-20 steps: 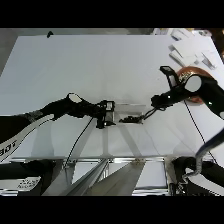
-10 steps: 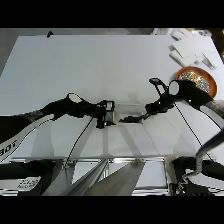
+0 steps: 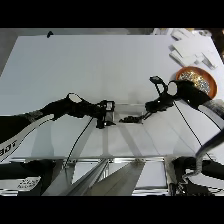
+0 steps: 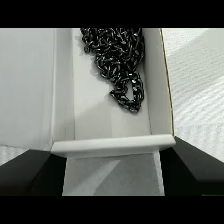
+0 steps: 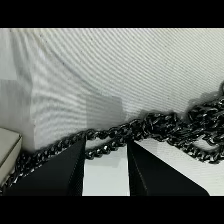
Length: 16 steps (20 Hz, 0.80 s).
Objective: Fold the box and place the chain.
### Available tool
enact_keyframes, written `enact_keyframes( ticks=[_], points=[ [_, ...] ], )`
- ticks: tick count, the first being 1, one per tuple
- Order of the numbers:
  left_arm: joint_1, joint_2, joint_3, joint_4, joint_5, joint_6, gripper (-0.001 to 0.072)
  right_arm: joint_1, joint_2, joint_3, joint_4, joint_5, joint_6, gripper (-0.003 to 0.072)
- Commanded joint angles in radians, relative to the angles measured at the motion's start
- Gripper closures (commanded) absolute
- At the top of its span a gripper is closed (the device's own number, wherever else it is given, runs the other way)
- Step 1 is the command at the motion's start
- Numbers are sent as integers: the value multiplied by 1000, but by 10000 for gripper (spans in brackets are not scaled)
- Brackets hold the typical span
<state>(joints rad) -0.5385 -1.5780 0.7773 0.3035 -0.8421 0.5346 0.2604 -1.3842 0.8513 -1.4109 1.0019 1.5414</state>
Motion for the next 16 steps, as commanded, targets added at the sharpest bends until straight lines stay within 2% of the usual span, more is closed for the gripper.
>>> enact_keyframes(
  ticks=[1, 8, 9, 10, 16],
  points=[
    [1, 0, 1, 0, 0, 0, 506, 1, -1, 0, -7, -31, 7, 448],
    [1, 0, 1, 0, 0, 0, 506, -5, 0, 0, -117, -76, 80, 459],
    [1, 0, 1, 0, 0, 0, 506, -15, 0, 0, -129, -76, 89, 485],
    [1, 0, 1, 0, 0, 0, 506, -29, 0, 0, -133, -76, 89, 507],
    [1, 0, 1, 0, 0, 0, 506, -65, 25, 0, -113, -54, 89, 507]
  ],
)
